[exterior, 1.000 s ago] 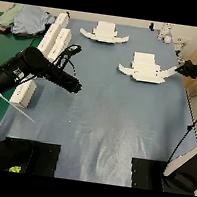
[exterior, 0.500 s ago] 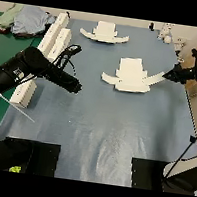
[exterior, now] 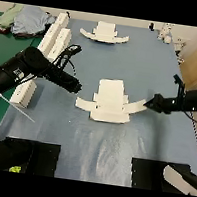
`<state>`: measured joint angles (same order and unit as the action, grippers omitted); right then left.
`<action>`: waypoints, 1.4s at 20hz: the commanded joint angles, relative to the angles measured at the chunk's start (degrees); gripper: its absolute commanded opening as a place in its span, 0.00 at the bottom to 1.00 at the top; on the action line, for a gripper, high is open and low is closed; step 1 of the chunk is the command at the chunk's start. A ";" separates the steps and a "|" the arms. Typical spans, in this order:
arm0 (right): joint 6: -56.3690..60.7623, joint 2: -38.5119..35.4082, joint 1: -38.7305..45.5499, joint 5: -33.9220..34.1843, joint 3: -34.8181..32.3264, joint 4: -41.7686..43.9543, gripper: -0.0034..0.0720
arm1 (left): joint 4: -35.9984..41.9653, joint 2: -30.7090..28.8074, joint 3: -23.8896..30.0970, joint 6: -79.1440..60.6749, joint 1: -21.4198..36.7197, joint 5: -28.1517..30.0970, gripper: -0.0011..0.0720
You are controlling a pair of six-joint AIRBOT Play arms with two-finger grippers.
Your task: Fold the box.
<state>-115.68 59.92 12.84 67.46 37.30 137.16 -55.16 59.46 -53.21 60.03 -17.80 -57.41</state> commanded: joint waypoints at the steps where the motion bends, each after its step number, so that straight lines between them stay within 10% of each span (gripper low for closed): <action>1: 4.72 -13.53 -1.51 -1.42 -13.27 -0.20 0.04 | 0.07 -0.02 0.00 0.00 -0.04 0.04 0.03; 7: 10.45 -18.80 -1.49 -0.61 -18.08 -1.97 0.06 | 0.09 -0.02 0.02 0.00 -0.04 0.02 0.03; 9: 10.82 -17.00 -1.40 -1.05 -17.99 -2.60 0.37 | 0.09 -0.02 0.02 0.00 -0.04 0.02 0.03; 28: -4.28 9.05 -1.79 4.26 -9.18 3.72 0.34 | 0.09 -0.02 0.02 0.00 -0.04 0.92 0.03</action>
<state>-118.43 68.14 11.25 71.50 28.01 138.69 -55.05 59.46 -53.23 60.03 -17.80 -56.90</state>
